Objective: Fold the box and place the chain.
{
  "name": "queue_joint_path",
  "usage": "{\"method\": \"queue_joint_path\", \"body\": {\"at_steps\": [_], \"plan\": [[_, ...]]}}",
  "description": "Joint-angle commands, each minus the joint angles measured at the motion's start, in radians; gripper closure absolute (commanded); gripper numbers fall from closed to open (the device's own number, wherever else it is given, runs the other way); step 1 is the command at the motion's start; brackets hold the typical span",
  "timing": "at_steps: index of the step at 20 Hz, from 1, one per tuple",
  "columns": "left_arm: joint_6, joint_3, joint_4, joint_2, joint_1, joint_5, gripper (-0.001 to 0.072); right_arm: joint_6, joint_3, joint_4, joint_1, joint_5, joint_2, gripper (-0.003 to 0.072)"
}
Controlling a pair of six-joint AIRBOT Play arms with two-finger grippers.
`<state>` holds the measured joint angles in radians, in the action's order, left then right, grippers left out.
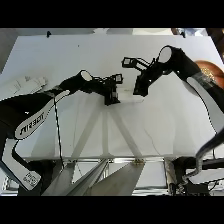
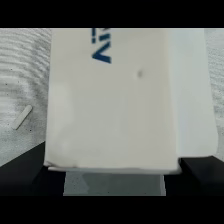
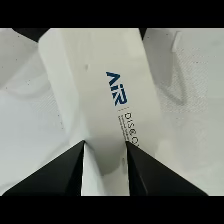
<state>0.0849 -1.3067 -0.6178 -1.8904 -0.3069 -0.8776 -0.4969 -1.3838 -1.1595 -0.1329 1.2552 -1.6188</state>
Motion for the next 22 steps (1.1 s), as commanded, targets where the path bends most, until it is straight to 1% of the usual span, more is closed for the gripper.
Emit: {"method": "queue_joint_path", "body": {"at_steps": [1, 2, 5, 9, 10, 11, 12, 13, 15, 18, 20, 21, 22], "plan": [[0.000, 0.001, 0.000, 0.001, 0.000, -0.002, 0.0496, -0.005, 0.041, -0.014, -0.016, -0.047, 0.002, 0.0415], [0.000, 0.000, 0.000, 0.001, 0.000, -0.002, 0.0496, -0.005, 0.042, -0.013, -0.021, -0.053, 0.002, 0.0440], [0.000, 0.000, 0.000, 0.001, 0.000, -0.002, 0.0496, -0.005, 0.042, -0.014, -0.030, -0.086, 0.021, 0.0442], [0.000, 0.000, 0.000, 0.001, 0.000, -0.002, 0.0496, -0.003, 0.042, -0.022, -0.030, -0.113, 0.078, 0.0434], [0.000, 0.001, 0.000, 0.001, 0.000, -0.001, 0.0496, -0.003, 0.042, -0.021, -0.030, -0.109, 0.087, 0.0400], [0.000, 0.000, 0.000, 0.001, 0.000, -0.002, 0.0496, -0.002, 0.042, -0.019, -0.030, -0.093, 0.091, 0.0300], [0.000, 0.001, 0.000, 0.001, 0.000, -0.002, 0.0496, 0.001, 0.042, -0.019, -0.030, -0.076, 0.092, 0.0247], [0.000, 0.000, 0.000, 0.001, 0.000, -0.001, 0.0496, 0.007, 0.045, -0.019, -0.030, -0.058, 0.092, 0.0247], [0.000, 0.001, 0.000, 0.001, 0.000, -0.002, 0.0496, 0.013, 0.077, -0.020, -0.030, -0.083, 0.100, 0.0247], [0.000, 0.001, 0.000, 0.001, 0.000, -0.002, 0.0496, 0.039, 0.177, -0.020, -0.030, -0.239, 0.138, 0.0251], [0.000, 0.000, 0.000, 0.001, 0.000, -0.002, 0.0496, 0.038, 0.225, -0.023, -0.029, -0.318, 0.152, 0.0272], [0.000, 0.000, 0.000, 0.001, 0.000, -0.002, 0.0496, 0.035, 0.233, -0.023, -0.029, -0.337, 0.152, 0.0313], [0.000, 0.000, 0.000, 0.001, 0.000, -0.002, 0.0496, 0.034, 0.233, -0.021, -0.029, -0.351, 0.152, 0.0377]]}}
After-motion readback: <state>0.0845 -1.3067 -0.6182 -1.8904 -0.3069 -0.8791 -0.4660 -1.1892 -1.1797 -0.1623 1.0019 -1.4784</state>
